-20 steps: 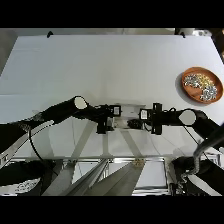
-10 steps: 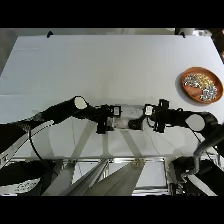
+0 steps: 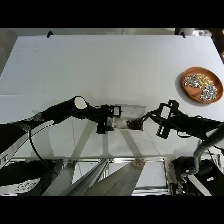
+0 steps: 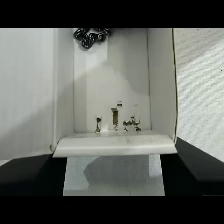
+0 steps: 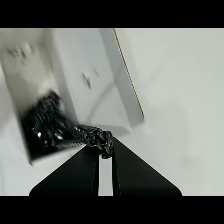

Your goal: Fold the box and place the chain.

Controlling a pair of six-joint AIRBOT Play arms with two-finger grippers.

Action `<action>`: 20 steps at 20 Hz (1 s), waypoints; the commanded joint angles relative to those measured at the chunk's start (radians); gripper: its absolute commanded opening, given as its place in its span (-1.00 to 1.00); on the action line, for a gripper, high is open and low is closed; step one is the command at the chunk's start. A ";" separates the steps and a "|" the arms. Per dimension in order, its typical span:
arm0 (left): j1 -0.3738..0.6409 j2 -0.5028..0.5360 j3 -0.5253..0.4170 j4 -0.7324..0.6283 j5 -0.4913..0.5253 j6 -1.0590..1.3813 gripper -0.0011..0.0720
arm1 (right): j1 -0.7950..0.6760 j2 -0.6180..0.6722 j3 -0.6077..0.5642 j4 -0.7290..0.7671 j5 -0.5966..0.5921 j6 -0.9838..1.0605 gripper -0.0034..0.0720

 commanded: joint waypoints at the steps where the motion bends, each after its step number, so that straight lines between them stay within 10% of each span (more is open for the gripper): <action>1: -0.001 0.000 0.000 0.000 0.000 0.000 -0.28 | 0.000 0.034 0.001 0.282 0.010 -0.007 -0.87; 10: -0.001 0.000 0.000 0.000 0.000 0.000 -0.28 | 0.000 -0.014 -0.001 0.488 0.005 0.003 -0.87; 20: -0.001 0.000 0.000 0.000 0.000 0.000 -0.28 | 0.001 -0.367 -0.015 0.566 0.008 0.009 -0.86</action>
